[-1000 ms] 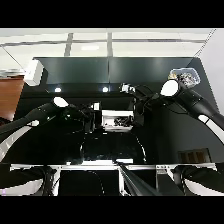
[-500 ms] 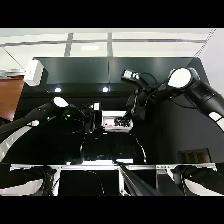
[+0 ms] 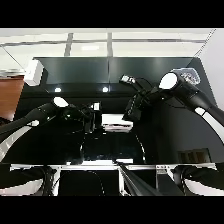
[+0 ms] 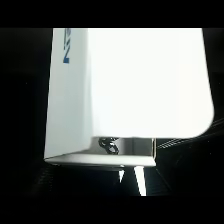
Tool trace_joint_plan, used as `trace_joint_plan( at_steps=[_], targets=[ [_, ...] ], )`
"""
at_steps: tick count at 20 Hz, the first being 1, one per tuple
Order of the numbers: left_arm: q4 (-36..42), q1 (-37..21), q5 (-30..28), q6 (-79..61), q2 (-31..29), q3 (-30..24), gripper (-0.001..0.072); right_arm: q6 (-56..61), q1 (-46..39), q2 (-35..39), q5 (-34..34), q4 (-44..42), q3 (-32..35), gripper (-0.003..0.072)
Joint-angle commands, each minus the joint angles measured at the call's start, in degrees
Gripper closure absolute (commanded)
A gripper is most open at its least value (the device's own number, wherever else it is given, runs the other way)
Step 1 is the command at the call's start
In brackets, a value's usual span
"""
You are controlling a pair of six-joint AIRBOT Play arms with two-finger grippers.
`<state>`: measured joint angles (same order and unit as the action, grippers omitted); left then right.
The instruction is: Fold the box and place the chain.
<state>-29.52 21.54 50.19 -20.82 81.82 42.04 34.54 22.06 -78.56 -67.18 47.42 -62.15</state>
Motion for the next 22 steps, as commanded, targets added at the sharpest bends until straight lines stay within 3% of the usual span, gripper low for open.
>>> trace_joint_plan(
  at_steps=[1,4,5,8,13,22],
  targets=[
    [0.0,0.0,0.0,0.0,0.0,0.0,0.0309,-0.5,0.5,-0.6,-1.9,1.4,0.1,-0.0025],
    [0.0,0.0,0.0,0.0,0.0,0.0,0.0309,-3.0,0.9,-0.6,-1.8,1.5,0.1,-0.0004],
    [0.0,0.0,0.0,0.0,0.0,0.0,0.0309,-3.5,1.2,-0.6,-1.6,1.6,0.2,0.0088],
    [0.0,0.0,0.0,0.0,0.0,0.0,0.0309,-3.5,1.7,-0.7,-1.0,3.1,0.2,0.0092],
    [0.0,0.0,0.0,0.0,0.0,0.0,0.0309,-3.3,1.7,-0.7,-1.0,3.2,0.2,0.043],
    [0.0,0.0,0.0,0.0,0.0,0.0,0.0309,-3.3,2.6,-0.8,-0.6,3.8,0.6,0.0444]
  ],
)
